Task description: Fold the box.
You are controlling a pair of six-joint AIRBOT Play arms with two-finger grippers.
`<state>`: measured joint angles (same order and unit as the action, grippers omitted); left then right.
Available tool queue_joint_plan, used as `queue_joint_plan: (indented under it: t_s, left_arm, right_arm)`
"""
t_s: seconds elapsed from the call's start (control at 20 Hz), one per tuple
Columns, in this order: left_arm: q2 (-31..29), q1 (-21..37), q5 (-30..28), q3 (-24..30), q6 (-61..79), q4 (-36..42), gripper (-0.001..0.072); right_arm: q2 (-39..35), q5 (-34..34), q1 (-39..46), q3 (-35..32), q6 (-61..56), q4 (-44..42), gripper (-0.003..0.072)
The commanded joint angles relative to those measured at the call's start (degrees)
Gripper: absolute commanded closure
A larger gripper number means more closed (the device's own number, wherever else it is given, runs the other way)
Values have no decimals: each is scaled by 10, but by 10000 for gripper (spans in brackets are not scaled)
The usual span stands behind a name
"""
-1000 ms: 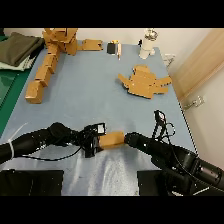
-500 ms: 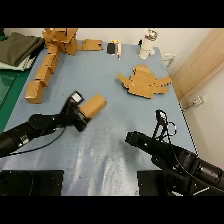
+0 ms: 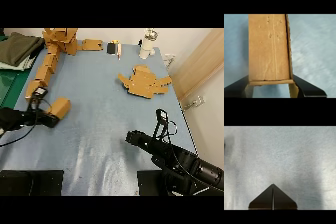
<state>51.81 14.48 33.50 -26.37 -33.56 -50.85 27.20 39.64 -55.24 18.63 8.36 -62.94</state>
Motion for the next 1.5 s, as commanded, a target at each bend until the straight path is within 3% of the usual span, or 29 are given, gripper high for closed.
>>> queue_joint_plan:
  t_s: [0.0,0.2,0.4,0.6,1.0,1.45]
  left_arm:
    - [-38,94,56,-9,-70,-101,256]
    - [-82,151,94,-12,-89,-191,256]
    - [-82,181,106,-12,-130,-242,256]
    - [-71,184,55,-12,-130,-228,256]
    - [3,183,9,-29,-127,-185,255]
    - [67,184,-10,-42,-123,-177,256]
  right_arm:
    - [0,0,0,0,0,7,682]
    - [0,0,0,0,0,13,682]
    - [0,-1,0,0,0,16,682]
    - [0,-1,0,0,0,16,682]
    - [0,-1,0,0,-6,16,682]
    - [0,-1,0,0,-9,16,682]
